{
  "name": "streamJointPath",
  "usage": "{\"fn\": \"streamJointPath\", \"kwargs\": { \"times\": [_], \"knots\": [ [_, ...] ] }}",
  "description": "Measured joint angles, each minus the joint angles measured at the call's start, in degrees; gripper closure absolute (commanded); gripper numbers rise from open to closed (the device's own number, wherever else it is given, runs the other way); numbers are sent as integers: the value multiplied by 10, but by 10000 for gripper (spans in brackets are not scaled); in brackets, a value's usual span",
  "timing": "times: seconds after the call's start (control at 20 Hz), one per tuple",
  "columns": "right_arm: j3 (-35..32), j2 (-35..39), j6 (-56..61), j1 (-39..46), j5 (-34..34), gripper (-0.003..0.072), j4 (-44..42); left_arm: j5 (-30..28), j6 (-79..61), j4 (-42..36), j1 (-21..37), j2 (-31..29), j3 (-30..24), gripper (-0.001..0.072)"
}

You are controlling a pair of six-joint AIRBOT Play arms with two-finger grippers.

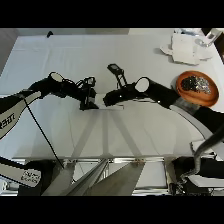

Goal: Fold the box and place the chain.

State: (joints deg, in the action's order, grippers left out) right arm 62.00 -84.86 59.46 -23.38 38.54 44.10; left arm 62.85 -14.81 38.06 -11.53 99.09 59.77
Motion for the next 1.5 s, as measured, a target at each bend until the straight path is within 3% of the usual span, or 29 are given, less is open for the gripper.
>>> {"fn": "streamJointPath", "kwargs": {
  "times": [0.4, 0.7, 0.95, 1.0, 1.05, 1.35, 1.5],
  "knots": [
    [0, 150, 116, 161, 70, 672, 296, 0, -2, 1, 0, 0, 0, 314],
    [0, 181, 177, 313, 155, 672, 359, 0, -2, 1, 0, 0, 0, 314],
    [0, 184, 195, 364, 191, 672, 369, 0, -2, 1, 0, 0, 0, 326],
    [0, 184, 197, 367, 194, 672, 369, 0, -2, 1, 0, 0, 0, 451],
    [0, 185, 198, 370, 198, 672, 370, 0, -2, 1, 0, 0, 0, 682],
    [0, 185, 200, 376, 205, 672, 371, 6, 12, 8, 0, -9, -1, 700],
    [0, 185, 200, 377, 205, 672, 371, 9, 56, 16, 0, -49, -1, 700]
  ]
}}
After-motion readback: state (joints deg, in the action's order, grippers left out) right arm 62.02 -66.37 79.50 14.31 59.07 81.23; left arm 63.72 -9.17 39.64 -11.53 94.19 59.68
